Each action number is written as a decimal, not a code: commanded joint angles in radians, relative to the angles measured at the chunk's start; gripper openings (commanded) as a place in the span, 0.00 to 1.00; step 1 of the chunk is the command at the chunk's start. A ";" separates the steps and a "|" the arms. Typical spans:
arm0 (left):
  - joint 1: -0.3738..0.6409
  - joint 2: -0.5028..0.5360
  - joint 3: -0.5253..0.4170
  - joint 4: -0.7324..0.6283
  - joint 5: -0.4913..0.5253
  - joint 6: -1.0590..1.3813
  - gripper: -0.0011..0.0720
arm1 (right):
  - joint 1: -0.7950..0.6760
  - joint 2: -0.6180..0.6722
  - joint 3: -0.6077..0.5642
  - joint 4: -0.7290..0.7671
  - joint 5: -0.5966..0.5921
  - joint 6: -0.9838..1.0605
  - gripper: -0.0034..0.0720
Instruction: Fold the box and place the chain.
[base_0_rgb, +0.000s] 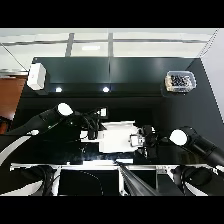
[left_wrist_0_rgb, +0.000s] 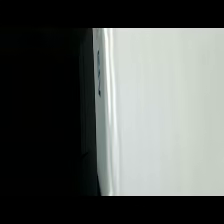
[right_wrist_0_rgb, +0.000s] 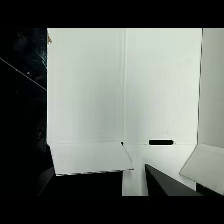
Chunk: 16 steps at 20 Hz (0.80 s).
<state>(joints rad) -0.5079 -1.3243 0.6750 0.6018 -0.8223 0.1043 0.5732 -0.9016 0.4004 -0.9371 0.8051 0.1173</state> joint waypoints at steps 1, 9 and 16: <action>0.000 -0.001 0.000 0.000 0.003 0.000 0.05 | 0.003 -0.001 0.019 0.043 0.070 0.010 0.85; 0.000 -0.001 0.000 0.000 0.003 0.000 0.05 | 0.059 -0.001 -0.008 0.080 0.060 0.044 0.85; 0.000 -0.001 0.000 0.000 0.004 0.000 0.05 | 0.147 -0.018 -0.048 0.069 -0.078 0.117 0.85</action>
<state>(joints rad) -0.5079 -1.3243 0.6750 0.6014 -0.8192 0.1043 0.6727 -0.9131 0.3729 -0.8646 0.7998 0.2073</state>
